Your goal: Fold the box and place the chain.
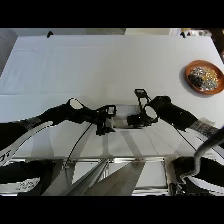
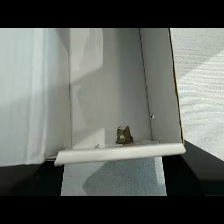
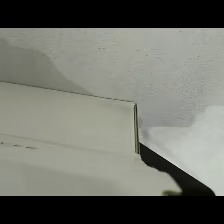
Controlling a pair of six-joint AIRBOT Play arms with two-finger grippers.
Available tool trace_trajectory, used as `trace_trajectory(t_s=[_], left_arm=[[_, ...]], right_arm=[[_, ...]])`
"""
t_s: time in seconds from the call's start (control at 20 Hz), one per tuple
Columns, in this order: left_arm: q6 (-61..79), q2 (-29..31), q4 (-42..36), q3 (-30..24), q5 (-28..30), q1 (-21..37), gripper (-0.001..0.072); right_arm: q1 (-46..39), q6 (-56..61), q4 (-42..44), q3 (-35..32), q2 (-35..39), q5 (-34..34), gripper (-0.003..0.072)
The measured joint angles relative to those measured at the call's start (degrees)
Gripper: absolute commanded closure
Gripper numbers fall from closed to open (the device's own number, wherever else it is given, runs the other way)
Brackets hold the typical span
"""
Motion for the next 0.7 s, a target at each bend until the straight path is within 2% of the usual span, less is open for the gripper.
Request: trace_trajectory(t_s=[0.05, 0.1, 0.15, 0.2, 0.4, 0.45, 0.5, 0.55, 0.6, 0.7], left_arm=[[0.0, 0.0, 0.0, 0.0, 0.0, 0.0, 0.0538], [0.0, 0.0, 0.0, 0.0, 0.0, 0.0, 0.0538], [0.0, 0.0, 0.0, 0.0, 0.0, 0.0, 0.0538], [0.0, 0.0, 0.0, 0.0, 0.0, 0.0, 0.0538], [-0.2, 0.0, 0.0, 0.0, -0.1, 0.0, 0.0538], [-0.2, 0.0, 0.0, 0.0, -0.1, 0.0, 0.0538], [-0.2, 0.0, 0.0, 0.0, 0.0, 0.0, 0.0538], [0.2, 0.0, 0.1, 0.0, -0.1, 0.0, 0.0538], [0.2, 0.0, 0.1, 0.0, -0.1, 0.0, 0.0538], [0.1, 0.0, 0.1, 0.0, -0.1, 0.0, 0.0538]], right_arm=[[0.1, 0.1, -0.3, 0.0, -0.1, 0.1, 0.0513], [0.1, 0.2, -0.6, -0.2, -0.2, 0.2, 0.0541], [0.2, 0.4, -0.8, -0.3, -0.2, 0.2, 0.0628], [0.2, 0.5, -1.0, -0.5, -0.2, 0.4, 0.0668], [0.8, 1.7, -1.3, -1.3, -0.2, -0.1, 0.0668], [0.9, 2.1, -1.5, -1.4, -0.2, -0.1, 0.0646], [1.0, 2.1, -1.7, -1.6, -0.3, -0.3, 0.0492], [1.2, 2.1, -1.9, -1.7, -0.4, -1.0, 0.0409], [1.1, 2.3, -1.9, -1.7, -0.4, -0.8, 0.0413], [1.2, 2.8, -2.1, -1.8, -0.4, -0.9, 0.0472]])
